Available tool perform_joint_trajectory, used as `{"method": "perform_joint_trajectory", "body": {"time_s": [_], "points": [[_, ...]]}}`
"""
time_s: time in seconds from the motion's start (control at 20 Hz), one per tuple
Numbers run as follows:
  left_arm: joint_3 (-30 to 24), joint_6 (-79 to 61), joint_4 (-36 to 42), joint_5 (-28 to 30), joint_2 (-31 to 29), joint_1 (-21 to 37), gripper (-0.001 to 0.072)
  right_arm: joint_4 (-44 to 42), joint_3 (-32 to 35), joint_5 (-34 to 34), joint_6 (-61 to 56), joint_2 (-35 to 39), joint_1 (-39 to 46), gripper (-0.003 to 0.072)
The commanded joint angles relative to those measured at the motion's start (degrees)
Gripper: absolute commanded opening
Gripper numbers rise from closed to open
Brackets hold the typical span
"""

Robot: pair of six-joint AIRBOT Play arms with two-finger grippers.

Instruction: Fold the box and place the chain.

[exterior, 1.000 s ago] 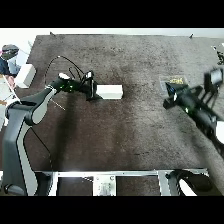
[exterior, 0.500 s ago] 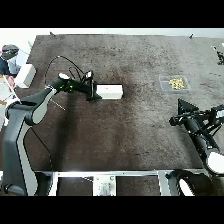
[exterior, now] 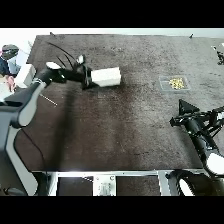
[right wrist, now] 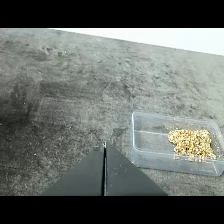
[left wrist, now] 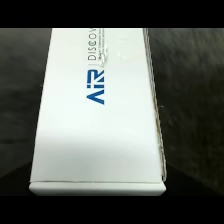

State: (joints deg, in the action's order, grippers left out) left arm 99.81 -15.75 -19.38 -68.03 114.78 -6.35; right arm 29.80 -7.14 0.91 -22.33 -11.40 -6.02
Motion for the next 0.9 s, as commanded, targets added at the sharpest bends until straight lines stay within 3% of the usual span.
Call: {"method": "perform_joint_trajectory", "body": {"time_s": [0.0, 0.25, 0.4, 0.5, 0.6, 0.85], "points": [[0.07, 11.15, 0.68, 4.63, -9.88, 4.85, 0.0008, -0.04, 0.02, 0.02, 0.00, 0.07, 0.02, 0.0008], [0.00, 31.32, -6.51, 16.50, -24.57, 14.84, 0.0005, -0.04, 0.02, 0.02, 0.00, 0.07, 0.02, 0.0008], [0.00, 47.84, -19.39, 24.04, -29.57, 19.17, 0.0005, -0.04, 0.02, 0.00, 0.00, 0.07, 0.02, 0.0008], [-0.09, 59.76, -31.67, 25.18, -29.68, 21.33, 0.0005, -0.04, 0.02, 0.00, -0.02, 0.07, 0.02, 0.0008], [-3.19, 68.96, -40.79, 27.82, -29.64, 23.19, 0.0006, -0.04, 0.02, 0.00, 0.00, 0.07, 0.02, 0.0008], [-19.56, 73.79, -41.27, 44.72, -28.76, 24.61, 0.0007, -0.04, 0.04, 0.00, -0.02, -0.04, 0.02, 0.0008]]}}
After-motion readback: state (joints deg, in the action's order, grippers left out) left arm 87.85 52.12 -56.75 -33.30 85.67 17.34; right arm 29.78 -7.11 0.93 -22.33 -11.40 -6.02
